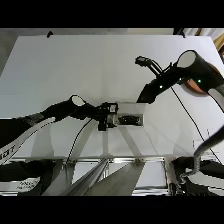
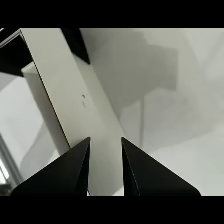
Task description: Fold the box and place the chain.
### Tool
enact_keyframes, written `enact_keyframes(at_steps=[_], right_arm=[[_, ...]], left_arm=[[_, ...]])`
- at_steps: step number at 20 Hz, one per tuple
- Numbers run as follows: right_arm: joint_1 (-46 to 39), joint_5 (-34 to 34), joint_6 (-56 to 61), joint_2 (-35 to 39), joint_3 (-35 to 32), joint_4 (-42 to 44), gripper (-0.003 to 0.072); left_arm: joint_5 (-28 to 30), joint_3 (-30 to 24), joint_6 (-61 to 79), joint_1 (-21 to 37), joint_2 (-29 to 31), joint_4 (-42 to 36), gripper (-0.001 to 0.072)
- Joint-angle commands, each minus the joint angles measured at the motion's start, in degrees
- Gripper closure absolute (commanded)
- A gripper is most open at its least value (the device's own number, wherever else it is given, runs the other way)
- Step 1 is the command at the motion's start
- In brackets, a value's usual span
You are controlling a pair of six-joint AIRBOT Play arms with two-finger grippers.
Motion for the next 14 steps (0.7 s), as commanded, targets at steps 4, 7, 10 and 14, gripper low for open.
enact_keyframes(at_steps=[4,7,10,14], right_arm=[[8.20,2.43,-5.60,-0.20,0.07,-1.99,0.0465],[10.93,5.60,-5.55,-0.17,0.07,-6.10,0.0464],[11.17,8.35,-4.00,-0.11,0.07,-7.21,0.0463],[14.69,8.94,-2.43,-0.13,0.07,-11.80,0.0408]], left_arm=[[0.00,0.07,0.02,0.04,0.02,0.00,0.0454],[0.00,0.07,0.00,0.04,0.02,0.00,0.0454],[0.00,0.07,0.00,0.04,0.02,0.00,0.0454],[0.00,0.07,0.00,0.04,0.02,0.00,0.0454]])
